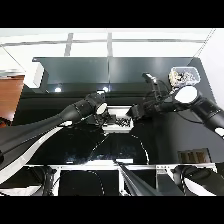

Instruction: Fold the box and place the chain.

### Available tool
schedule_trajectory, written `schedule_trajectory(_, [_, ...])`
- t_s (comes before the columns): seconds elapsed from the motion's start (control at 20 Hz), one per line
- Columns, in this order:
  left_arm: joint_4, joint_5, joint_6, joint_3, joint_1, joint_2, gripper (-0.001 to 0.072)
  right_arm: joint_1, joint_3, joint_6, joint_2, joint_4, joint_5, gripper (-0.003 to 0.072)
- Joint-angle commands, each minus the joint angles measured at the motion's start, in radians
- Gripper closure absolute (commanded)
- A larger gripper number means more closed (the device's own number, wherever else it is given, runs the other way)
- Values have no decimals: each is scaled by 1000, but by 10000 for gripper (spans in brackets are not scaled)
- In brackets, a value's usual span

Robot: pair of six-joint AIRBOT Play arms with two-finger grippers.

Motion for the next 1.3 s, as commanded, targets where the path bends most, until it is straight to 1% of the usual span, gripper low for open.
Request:
schedule_trajectory(0.0, [0, -5, 0, 1, 0, 0, 679, -142, 28, -35, 54, -209, 171, 310])
schedule_trajectory(0.05, [0, -5, 0, 1, 0, 0, 679, -201, 6, -69, 96, -277, 194, 310])
schedule_trajectory(0.1, [0, -9, 0, 1, 0, 0, 679, -245, -44, -137, 139, -287, 180, 310])
schedule_trajectory(0.15, [0, -10, 0, 1, 0, 0, 679, -266, -124, -225, 179, -257, 109, 310])
schedule_trajectory(0.2, [0, -10, 0, 1, 0, 0, 679, -264, -200, -326, 198, -201, 24, 240])
schedule_trajectory(0.25, [0, -8, 0, 1, 0, 0, 679, -243, -269, -450, 198, -132, -57, -34])
schedule_trajectory(0.3, [0, -8, 0, 1, 1, 0, 679, -207, -314, -533, 193, -111, -126, -34])
schedule_trajectory(0.35, [0, -8, 0, 1, 0, 0, 679, -162, -338, -599, 184, -128, -179, -34])
schedule_trajectory(0.45, [0, -10, 0, 1, 0, 0, 679, -50, -356, -808, 169, -206, -274, -34])
schedule_trajectory(0.5, [0, -10, 0, 1, 0, 0, 679, -7, -356, -944, 156, -211, -318, -34])
schedule_trajectory(0.55, [0, -8, 0, 1, 0, 0, 679, 13, -356, -1003, 134, -150, -369, -34])
schedule_trajectory(0.6, [0, -8, 0, 1, 0, 0, 679, 21, -356, -1078, 104, -72, -395, -34])
schedule_trajectory(0.65, [0, -8, 0, 1, 0, 0, 679, 21, -356, -1189, 70, -24, -393, -34])
schedule_trajectory(0.7, [0, -6, 0, 1, 1, 0, 679, 21, -356, -1269, 40, -10, -389, -34])
schedule_trajectory(0.8, [0, -2, 0, 1, 1, 0, 679, 21, -356, -1329, -3, 43, -388, -32])
schedule_trajectory(0.95, [0, -4, 0, 1, 0, 0, 679, 21, -355, -1479, -45, 179, -391, -32])
schedule_trajectory(1.05, [0, -5, 0, 1, 0, 0, 679, 21, -352, -1490, -62, 205, -405, -32])
schedule_trajectory(1.25, [0, -5, 0, 1, 0, 0, 679, 25, -348, -1487, -88, 207, -422, -32])
